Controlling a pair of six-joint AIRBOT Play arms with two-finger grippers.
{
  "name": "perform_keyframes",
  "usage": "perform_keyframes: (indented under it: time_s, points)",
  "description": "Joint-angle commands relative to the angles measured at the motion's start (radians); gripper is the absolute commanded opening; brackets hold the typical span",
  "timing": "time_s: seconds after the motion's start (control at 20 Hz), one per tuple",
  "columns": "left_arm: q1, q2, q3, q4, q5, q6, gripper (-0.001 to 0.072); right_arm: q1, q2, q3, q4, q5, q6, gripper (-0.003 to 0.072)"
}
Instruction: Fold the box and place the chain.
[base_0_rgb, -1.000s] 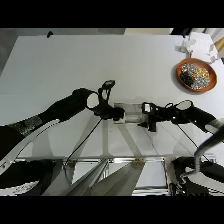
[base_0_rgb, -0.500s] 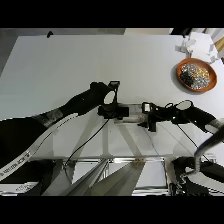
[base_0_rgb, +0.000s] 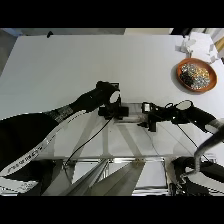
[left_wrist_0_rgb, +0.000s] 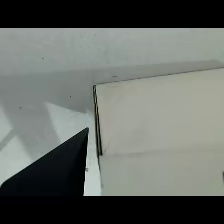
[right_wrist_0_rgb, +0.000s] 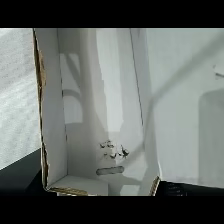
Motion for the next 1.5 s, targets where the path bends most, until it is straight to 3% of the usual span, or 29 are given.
perform_keyframes:
  time_s: [0.0,0.1,0.25,0.35,0.5,0.75,0.9,1.0,1.15,1.2,1.3,1.45]
  points:
    - [-0.005,-0.035,0.032,0.005,-0.013,-0.007,0.0328,0.0,0.0,0.0,0.0,0.001,0.0,0.0314]
    - [-0.011,-0.041,0.032,0.001,-0.006,-0.009,0.0275,0.0,0.0,0.0,0.0,0.001,0.0,0.0314]
    - [-0.012,-0.041,0.032,0.001,-0.013,-0.071,0.0261,0.0,0.0,0.0,0.0,0.001,0.0,0.0314]
    - [-0.012,-0.041,0.032,0.002,-0.012,-0.071,0.0132,0.0,0.0,0.0,0.0,0.001,0.0,0.0314]
    - [-0.012,-0.041,0.032,0.002,-0.012,-0.071,0.0012,0.0,0.0,0.0,0.0,0.001,0.0,0.0314]
    - [-0.02,-0.041,0.032,0.009,-0.012,-0.07,0.0004,0.0,0.0,0.0,0.0,0.001,0.0,0.0314]
    - [-0.024,-0.041,0.032,0.01,-0.013,-0.066,0.0166,0.0,0.0,0.0,0.0,0.001,0.0,0.0314]
    - [-0.03,-0.041,0.032,0.035,-0.013,-0.066,0.0166,0.0,0.0,0.0,0.0,0.001,0.0,0.0314]
    - [-0.041,-0.041,0.032,0.073,-0.014,-0.067,0.0133,0.0,0.0,0.0,0.0,0.001,0.0,0.0314]
    - [-0.041,-0.041,0.032,0.073,-0.014,-0.067,0.0069,0.0,0.0,0.0,0.0,0.001,0.0,0.0314]
    - [-0.041,-0.041,0.032,0.073,-0.024,-0.067,0.001,0.0,0.0,0.0,0.0,0.001,0.0,0.0314]
    - [-0.042,-0.041,0.032,0.073,-0.034,-0.068,0.0003,0.0,0.0,0.0,0.0,0.001,0.0,0.0314]
